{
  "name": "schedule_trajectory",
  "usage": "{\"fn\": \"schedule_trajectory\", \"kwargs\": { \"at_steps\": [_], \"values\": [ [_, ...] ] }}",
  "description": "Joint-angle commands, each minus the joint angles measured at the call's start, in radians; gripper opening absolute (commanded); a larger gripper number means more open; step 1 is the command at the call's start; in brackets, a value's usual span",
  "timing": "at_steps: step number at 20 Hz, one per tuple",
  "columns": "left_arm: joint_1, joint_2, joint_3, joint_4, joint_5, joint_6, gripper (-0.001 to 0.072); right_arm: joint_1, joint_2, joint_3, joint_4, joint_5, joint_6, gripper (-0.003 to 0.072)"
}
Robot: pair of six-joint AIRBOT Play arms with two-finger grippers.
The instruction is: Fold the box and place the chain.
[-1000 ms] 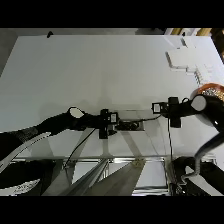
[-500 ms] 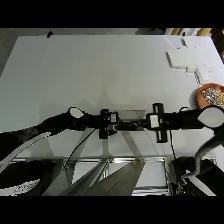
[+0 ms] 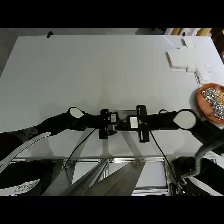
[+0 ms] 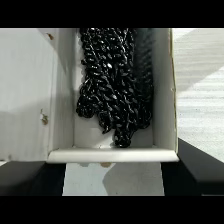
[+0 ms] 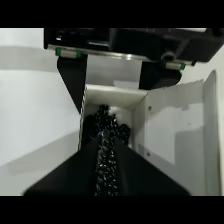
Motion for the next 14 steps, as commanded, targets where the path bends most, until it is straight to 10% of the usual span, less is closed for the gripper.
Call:
{"fn": "schedule_trajectory", "kwargs": {
  "at_steps": [1,8,14],
  "values": [
    [0.0,0.001,0.0,0.0,0.0,0.0,0.0205,0.01,-0.073,0.0,-0.058,-0.026,0.009,0.0207],
    [0.0,0.001,0.0,0.0,0.0,0.0,0.0205,-0.199,0.164,0.012,-0.303,0.189,0.009,0.0202],
    [0.0,0.001,0.0,0.0,0.0,0.0,0.0205,-0.447,0.104,0.008,-0.335,0.231,-0.126,0.0201]
  ]
}}
